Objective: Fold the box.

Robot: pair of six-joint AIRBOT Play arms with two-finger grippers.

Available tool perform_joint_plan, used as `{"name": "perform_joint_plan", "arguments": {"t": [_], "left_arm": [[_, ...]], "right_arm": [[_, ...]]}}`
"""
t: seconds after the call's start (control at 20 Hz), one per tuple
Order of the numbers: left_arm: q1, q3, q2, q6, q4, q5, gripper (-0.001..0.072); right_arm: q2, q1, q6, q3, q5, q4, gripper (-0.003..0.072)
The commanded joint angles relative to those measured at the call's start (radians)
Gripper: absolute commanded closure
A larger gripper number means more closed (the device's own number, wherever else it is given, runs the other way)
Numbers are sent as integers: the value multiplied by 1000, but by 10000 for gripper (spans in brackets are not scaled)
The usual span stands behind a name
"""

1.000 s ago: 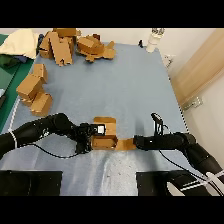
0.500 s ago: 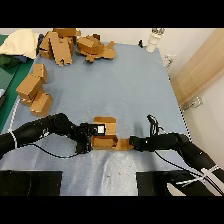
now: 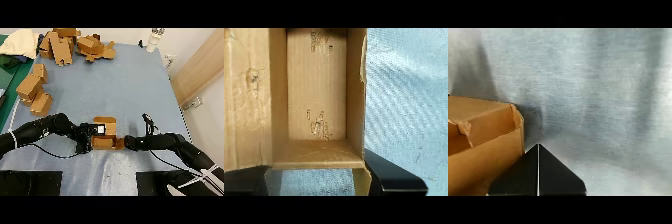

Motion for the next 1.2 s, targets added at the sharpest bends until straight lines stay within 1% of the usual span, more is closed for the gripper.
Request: {"name": "perform_joint_plan", "arguments": {"t": [0.0,0.05,0.15,0.2,0.35,0.4,0.45,0.55,0.8,0.95,1.05,1.15], "left_arm": [[0,1,0,0,0,0,408],[0,1,0,0,0,1,408],[0,1,0,0,0,1,408],[0,1,0,0,0,1,408],[0,1,0,0,0,1,408],[0,1,0,0,0,1,408],[0,1,0,0,0,1,408],[0,1,0,0,0,1,408],[0,1,0,0,0,2,408],[0,1,0,0,0,2,408],[0,1,0,0,0,1,408],[0,1,0,0,0,1,408]], "right_arm": [[3,5,-2,40,4,17,682],[3,5,-3,53,4,18,676],[3,5,-2,72,5,19,532],[3,5,-2,79,6,21,498],[3,5,-2,90,6,31,487],[3,5,-2,90,6,36,371],[3,5,-2,90,2,41,314],[2,11,-2,90,-13,52,314],[-13,115,2,90,21,52,313],[-36,144,3,99,16,44,314],[-66,163,44,129,13,2,315],[-109,190,154,176,5,-105,317]]}}
